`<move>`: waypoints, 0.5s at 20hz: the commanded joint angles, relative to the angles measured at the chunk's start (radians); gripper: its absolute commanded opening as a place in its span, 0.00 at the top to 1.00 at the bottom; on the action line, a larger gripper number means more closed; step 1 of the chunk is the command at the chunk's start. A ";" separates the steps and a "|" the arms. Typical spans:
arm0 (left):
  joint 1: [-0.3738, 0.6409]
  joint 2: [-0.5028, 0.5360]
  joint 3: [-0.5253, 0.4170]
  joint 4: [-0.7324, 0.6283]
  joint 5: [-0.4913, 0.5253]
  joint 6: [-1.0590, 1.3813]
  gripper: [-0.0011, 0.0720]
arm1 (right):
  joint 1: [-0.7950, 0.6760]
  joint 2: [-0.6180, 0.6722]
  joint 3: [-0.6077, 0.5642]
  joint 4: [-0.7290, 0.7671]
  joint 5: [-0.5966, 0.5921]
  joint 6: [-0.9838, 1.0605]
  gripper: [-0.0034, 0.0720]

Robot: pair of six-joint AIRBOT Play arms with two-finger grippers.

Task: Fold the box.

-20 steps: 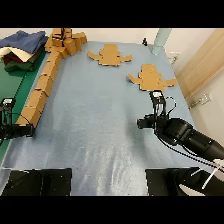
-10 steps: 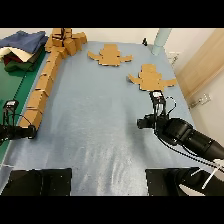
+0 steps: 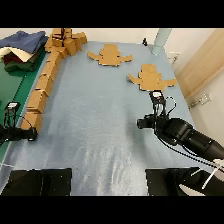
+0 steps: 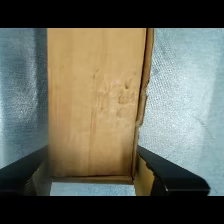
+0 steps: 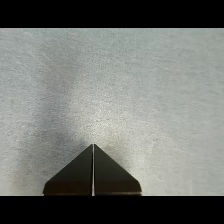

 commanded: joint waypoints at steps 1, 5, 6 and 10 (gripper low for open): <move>0.001 0.000 0.000 0.060 -0.029 -0.002 0.04 | 0.000 0.000 0.000 0.000 0.000 0.000 0.95; 0.001 0.003 0.029 0.173 -0.172 -0.038 0.04 | 0.000 0.000 0.000 0.000 0.000 0.000 0.95; 0.001 0.003 0.050 0.200 -0.234 -0.068 0.04 | 0.000 0.000 0.000 0.000 0.000 0.000 0.95; 0.001 0.003 0.168 0.213 -0.506 -0.115 0.04 | 0.000 0.000 0.000 0.002 0.000 0.000 0.95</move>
